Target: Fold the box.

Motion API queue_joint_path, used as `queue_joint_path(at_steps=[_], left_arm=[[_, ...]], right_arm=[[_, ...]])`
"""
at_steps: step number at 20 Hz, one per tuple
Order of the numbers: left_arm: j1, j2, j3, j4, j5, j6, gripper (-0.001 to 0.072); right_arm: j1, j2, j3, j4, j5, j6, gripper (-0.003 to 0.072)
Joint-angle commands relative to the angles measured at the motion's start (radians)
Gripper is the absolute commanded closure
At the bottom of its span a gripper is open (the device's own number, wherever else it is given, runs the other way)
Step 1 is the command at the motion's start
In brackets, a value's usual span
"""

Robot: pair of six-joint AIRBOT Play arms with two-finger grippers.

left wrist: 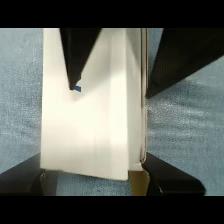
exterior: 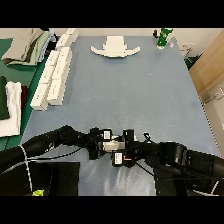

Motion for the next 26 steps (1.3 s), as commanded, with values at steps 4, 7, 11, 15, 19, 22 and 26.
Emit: queue_joint_path(at_steps=[4,7,11,15,19,22,26], left_arm=[[0.0,0.0,0.0,0.0,0.0,0.0,0.0183],[0.0,0.0,0.0,0.0,0.0,0.0,0.0183],[0.0,0.0,0.0,0.001,0.0,0.0,0.0183],[0.0,0.0,0.0,0.0,0.0,0.0,0.0183],[0.0,0.0,0.0,0.0,0.0,0.0,0.0183],[0.0,0.0,0.001,0.0,0.0,0.0,0.0183],[0.0,0.0,0.0,0.0,0.0,0.0,0.0183]], right_arm=[[0.01,0.018,0.0,0.05,-0.007,0.002,0.0244],[0.007,0.082,-0.003,0.114,-0.008,0.08,0.0246],[-0.007,0.155,-0.067,0.116,0.04,0.409,0.0649],[-0.006,0.142,-0.171,0.116,0.244,0.714,0.0682],[-0.043,0.134,-0.188,0.134,0.353,0.724,0.0682],[-0.043,0.132,-0.2,0.134,0.349,0.724,0.0681],[-0.042,0.092,-0.209,0.149,0.347,0.726,0.0682]])
